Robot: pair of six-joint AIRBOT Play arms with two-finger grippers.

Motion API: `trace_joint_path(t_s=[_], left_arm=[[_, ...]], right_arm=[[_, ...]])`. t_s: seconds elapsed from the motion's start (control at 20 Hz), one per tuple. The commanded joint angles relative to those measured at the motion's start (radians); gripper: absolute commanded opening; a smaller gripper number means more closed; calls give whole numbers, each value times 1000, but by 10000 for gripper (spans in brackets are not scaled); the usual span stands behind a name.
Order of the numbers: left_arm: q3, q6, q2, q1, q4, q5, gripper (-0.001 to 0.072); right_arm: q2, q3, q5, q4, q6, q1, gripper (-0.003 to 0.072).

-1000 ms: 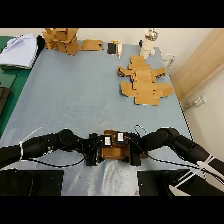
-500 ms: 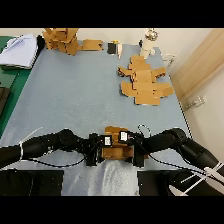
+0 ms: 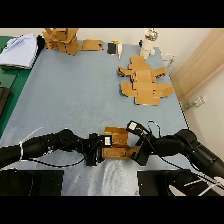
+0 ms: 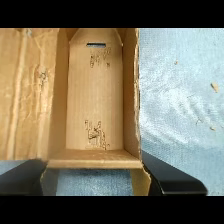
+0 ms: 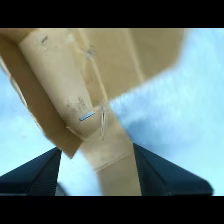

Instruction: Fold the box.

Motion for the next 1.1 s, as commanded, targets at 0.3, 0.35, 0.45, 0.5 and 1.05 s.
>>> trace_joint_path(t_s=[0.3,0.35,0.45,0.5,1.05], left_arm=[[1,0,0,0,0,0,587],[1,0,0,0,0,0,587],[1,0,0,0,-2,5,586],[2,0,0,0,-24,10,587],[2,0,0,0,-81,2,587]], right_arm=[[129,1,-116,332,599,2,705],[129,1,-115,332,681,2,705],[128,1,-111,331,785,2,705],[128,1,-111,331,820,2,705],[126,1,-53,319,841,2,704]])
